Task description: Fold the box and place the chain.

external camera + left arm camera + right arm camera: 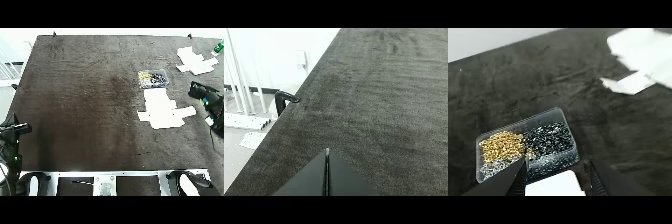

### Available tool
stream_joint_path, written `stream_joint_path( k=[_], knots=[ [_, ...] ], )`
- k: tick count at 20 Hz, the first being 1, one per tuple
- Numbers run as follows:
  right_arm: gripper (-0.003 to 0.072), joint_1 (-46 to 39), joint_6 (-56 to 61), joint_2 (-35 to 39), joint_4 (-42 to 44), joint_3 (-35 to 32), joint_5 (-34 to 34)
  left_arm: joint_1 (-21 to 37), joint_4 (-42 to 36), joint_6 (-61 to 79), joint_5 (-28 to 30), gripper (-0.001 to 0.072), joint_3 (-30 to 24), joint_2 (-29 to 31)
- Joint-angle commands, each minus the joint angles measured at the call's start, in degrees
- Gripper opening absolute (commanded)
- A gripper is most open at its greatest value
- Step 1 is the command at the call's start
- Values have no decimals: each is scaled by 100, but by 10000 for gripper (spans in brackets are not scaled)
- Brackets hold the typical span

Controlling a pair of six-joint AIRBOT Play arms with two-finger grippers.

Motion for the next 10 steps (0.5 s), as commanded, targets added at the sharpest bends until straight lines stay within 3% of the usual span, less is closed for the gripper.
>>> stream_joint_path(
  k=[1, 3, 5, 10],
  knots=[
    [456, -1279, 2162, -1869, -2159, 1311, 2800, 2, 2, 0, 0, 23, -4, 0],
    [487, -1814, 3032, -2446, -3467, 2188, 3816, 2, 2, 0, 0, 23, -4, 2],
    [505, -2164, 3630, -2833, -4433, 3005, 4415, 2, 2, 0, -2, 22, -4, 0],
    [549, -2315, 3689, -3792, -5932, 4535, 5506, 2, 2, 0, 2, 22, -4, 0]
  ],
)
